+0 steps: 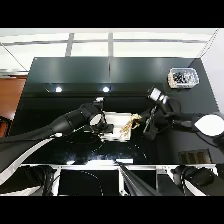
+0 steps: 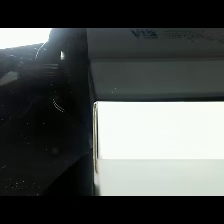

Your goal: Fold the box and place the chain.

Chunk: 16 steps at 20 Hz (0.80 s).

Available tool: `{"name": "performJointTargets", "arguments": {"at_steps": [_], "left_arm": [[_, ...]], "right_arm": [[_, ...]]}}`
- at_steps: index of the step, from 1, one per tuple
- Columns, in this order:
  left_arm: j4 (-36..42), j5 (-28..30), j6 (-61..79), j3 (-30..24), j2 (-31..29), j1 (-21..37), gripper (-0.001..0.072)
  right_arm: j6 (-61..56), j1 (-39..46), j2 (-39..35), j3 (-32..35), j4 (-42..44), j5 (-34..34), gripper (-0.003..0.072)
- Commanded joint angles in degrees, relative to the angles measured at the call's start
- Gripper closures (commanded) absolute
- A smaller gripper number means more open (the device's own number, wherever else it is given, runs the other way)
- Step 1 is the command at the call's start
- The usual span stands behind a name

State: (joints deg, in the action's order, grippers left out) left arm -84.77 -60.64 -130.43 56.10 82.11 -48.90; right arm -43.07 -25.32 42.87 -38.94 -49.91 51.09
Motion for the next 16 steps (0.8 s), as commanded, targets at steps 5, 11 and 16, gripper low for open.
{"name": "performJointTargets", "arguments": {"at_steps": [5, 11, 16], "left_arm": [[0.02, 0.00, -0.02, 0.02, -0.02, -0.02, 0.0679], [0.02, 0.07, -0.02, 0.02, -0.02, -0.02, 0.0679], [0.61, 0.63, -0.13, 0.02, -0.02, -0.02, 0.0679]], "right_arm": [[-11.50, -2.29, 3.58, -5.25, 14.97, 0.68, 0.0673], [-12.87, -4.70, 10.27, -4.79, 12.61, -4.00, 0.0673], [-15.41, -4.68, 10.34, -4.09, 10.47, 0.13, 0.0670]]}}
